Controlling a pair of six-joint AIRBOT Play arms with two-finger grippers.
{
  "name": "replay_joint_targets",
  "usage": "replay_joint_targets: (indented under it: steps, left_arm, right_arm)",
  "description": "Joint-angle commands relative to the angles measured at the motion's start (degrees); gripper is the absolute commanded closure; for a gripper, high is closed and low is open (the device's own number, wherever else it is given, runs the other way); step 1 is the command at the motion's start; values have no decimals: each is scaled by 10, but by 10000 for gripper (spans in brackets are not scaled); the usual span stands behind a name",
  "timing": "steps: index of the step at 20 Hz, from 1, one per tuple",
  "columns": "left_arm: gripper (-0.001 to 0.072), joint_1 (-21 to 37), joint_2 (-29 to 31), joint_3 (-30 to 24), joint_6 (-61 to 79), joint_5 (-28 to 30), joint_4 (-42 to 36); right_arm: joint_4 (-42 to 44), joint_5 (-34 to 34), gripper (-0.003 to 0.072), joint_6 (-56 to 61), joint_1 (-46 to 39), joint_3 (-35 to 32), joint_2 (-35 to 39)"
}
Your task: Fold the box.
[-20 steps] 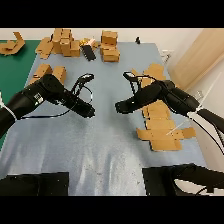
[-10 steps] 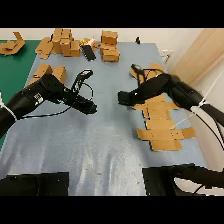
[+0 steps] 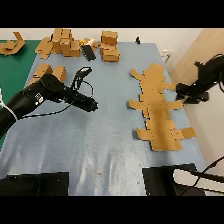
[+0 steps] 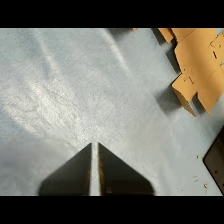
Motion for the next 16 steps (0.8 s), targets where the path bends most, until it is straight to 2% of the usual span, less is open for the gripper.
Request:
replay_joint_targets:
  steps: [1,7,11,16]
  left_arm:
    - [103,1,0,0,-4,11,0]
    - [104,1,0,0,-11,11,0]
    - [104,1,0,0,-13,1,0]
    - [103,1,0,0,-17,1,0]
  right_arm:
    - [-34,-33,226,-82,-111,5,-5]
    - [52,-47,225,-165,-216,-11,-79]
    - [-1,-86,226,-172,-243,-23,-111]
    - [3,-110,226,-203,-265,-56,-122]
